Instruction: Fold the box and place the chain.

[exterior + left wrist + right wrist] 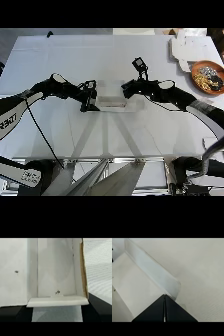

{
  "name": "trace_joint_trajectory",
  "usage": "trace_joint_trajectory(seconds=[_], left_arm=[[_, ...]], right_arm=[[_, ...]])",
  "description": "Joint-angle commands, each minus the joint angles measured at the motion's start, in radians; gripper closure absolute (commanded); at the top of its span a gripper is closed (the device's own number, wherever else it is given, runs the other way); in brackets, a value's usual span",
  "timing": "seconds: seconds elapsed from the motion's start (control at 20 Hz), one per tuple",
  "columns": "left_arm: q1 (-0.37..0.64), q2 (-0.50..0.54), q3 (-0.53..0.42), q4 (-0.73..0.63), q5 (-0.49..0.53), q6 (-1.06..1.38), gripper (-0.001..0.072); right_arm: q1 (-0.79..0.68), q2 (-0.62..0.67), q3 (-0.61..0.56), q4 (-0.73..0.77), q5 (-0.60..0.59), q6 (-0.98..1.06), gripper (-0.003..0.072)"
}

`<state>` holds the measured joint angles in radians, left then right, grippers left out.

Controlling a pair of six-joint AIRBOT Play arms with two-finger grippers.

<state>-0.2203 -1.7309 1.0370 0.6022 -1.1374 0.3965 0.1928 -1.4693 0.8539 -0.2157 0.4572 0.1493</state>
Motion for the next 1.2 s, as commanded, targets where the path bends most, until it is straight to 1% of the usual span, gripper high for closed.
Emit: trace_joint_trajectory(seconds=[0.0, 0.25, 0.35, 0.45, 0.55, 0.65, 0.85, 0.95, 1.05, 1.1, 1.15], left_arm=[[0.000, 0.000, 0.000, 0.000, 0.000, -0.001, 0.0379], [0.000, 0.000, 0.000, 0.000, 0.000, -0.001, 0.0379], [0.000, 0.000, 0.000, 0.000, 0.000, -0.001, 0.0379], [0.000, 0.000, 0.000, 0.000, 0.000, -0.001, 0.0379], [0.000, 0.000, 0.000, 0.000, 0.000, -0.001, 0.0379], [0.000, 0.000, 0.000, 0.000, 0.000, -0.001, 0.0379], [0.000, 0.000, 0.000, 0.000, 0.000, -0.001, 0.0379], [0.000, 0.000, 0.000, 0.000, 0.000, -0.001, 0.0379], [0.000, 0.000, 0.000, 0.000, 0.000, -0.001, 0.0379], [0.000, 0.000, 0.000, 0.000, 0.000, -0.001, 0.0379], [0.000, 0.000, 0.000, 0.000, 0.000, -0.001, 0.0379]], right_arm=[[0.001, -0.012, 0.000, -0.051, 0.020, 0.001, 0.0678], [0.001, -0.014, 0.000, -0.050, 0.042, 0.001, 0.0677], [0.001, -0.011, 0.000, -0.051, 0.069, 0.001, 0.0677], [0.001, 0.014, 0.000, -0.055, 0.092, 0.000, 0.0674], [0.000, 0.066, 0.000, -0.092, 0.097, 0.001, 0.0674], [0.000, 0.131, 0.000, -0.144, 0.114, 0.002, 0.0674], [0.000, 0.259, 0.000, -0.283, 0.251, 0.023, 0.0674], [0.000, 0.310, 0.000, -0.386, 0.295, 0.047, 0.0673], [0.000, 0.335, 0.000, -0.521, 0.341, 0.057, 0.0670], [-0.007, 0.335, -0.001, -0.577, 0.370, 0.056, 0.0609], [-0.018, 0.331, -0.004, -0.621, 0.394, 0.056, 0.0495]])
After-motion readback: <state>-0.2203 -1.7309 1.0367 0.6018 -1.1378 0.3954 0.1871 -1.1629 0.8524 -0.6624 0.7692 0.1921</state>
